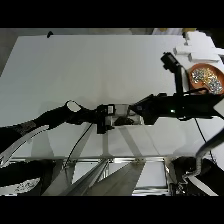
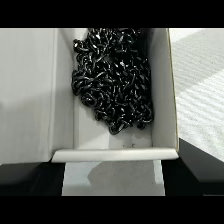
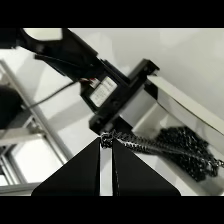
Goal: Fold the box and place the chain.
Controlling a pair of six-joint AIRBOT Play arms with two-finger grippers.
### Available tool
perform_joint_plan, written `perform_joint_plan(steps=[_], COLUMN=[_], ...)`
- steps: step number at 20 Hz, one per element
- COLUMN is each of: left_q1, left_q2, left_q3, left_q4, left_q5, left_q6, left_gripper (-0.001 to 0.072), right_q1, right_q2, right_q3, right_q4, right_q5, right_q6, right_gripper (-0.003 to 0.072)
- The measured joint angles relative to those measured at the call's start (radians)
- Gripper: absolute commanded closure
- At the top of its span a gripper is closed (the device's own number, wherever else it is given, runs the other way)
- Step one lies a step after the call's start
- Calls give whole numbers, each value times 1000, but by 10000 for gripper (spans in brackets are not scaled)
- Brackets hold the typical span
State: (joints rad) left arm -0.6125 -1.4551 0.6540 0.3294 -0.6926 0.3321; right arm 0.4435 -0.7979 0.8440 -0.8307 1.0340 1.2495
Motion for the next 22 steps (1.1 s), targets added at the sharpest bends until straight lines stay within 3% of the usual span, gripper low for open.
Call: perform_joint_plan(steps=[6, 7, 9, 11, 13, 14, 15, 22], left_q1=[0, 0, 0, 0, 0, 0, 0, 0], left_q2=[0, 0, 0, 0, 0, 0, 0, 0], left_q3=[0, 0, 0, 0, 0, 0, 0, 0], left_q4=[0, 0, 0, 0, 0, 0, 0, 0], left_q5=[0, 0, 0, 0, 0, 0, 0, 0], left_q6=[0, 0, 0, 0, 0, 0, 0, 0], left_gripper=[503, 503, 503, 503, 503, 503, 503, 503], right_q1=[19, 21, 21, 15, -16, -47, -83, -432], right_q2=[-130, -151, -179, -189, -181, -171, -161, -161], right_q3=[-66, -74, -82, -83, -72, -61, -51, -21], right_q4=[-48, -53, -59, -61, -65, -64, -65, -129], right_q5=[-34, -38, -42, -45, -31, -18, -2, 84], right_q6=[0, -15, -55, -118, -183, -225, -268, -835], right_gripper=[670, 620, 425, 416, 427, 515, 651, 672])
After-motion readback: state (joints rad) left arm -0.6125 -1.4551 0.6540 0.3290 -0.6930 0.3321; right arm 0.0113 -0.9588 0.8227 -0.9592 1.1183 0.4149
